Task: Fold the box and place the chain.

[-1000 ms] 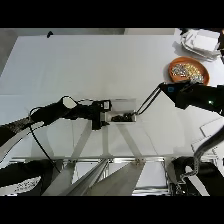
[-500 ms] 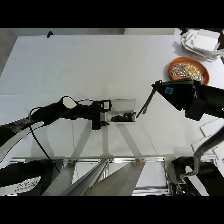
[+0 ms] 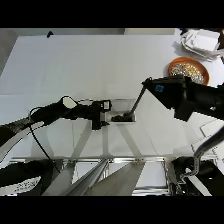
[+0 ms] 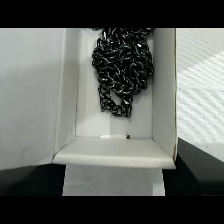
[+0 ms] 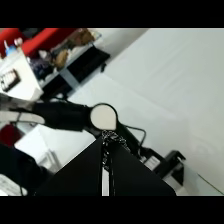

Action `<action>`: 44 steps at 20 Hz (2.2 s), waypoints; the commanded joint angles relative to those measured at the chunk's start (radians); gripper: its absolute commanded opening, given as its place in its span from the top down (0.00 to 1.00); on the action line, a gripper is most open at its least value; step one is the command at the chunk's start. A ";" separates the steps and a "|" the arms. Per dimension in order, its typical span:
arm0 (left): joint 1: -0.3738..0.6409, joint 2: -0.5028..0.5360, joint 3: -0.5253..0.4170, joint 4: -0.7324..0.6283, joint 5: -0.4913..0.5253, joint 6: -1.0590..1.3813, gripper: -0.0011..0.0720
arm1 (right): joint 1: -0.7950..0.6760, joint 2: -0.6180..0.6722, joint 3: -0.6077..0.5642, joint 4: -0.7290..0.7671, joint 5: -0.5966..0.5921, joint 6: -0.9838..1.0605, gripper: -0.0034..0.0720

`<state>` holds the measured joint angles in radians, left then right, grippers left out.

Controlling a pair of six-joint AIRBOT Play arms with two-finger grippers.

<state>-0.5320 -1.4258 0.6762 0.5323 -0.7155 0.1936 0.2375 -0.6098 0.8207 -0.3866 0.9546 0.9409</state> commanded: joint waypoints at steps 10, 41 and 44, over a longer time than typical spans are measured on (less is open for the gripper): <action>0.000 0.000 0.000 0.000 0.000 0.000 0.81 | 0.202 -0.365 -0.021 -0.375 0.003 0.001 0.94; 0.000 0.000 0.000 0.000 0.000 0.000 0.81 | -0.009 -0.252 -0.003 -0.658 -0.330 -0.034 0.94; 0.000 0.000 0.000 0.000 0.000 0.000 0.81 | -0.065 -0.386 -0.002 -0.528 -0.416 -0.040 0.94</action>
<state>-0.5320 -1.4258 0.6762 0.5327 -0.7155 0.1936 0.2340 -0.9024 0.8143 -0.9947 0.6285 0.9066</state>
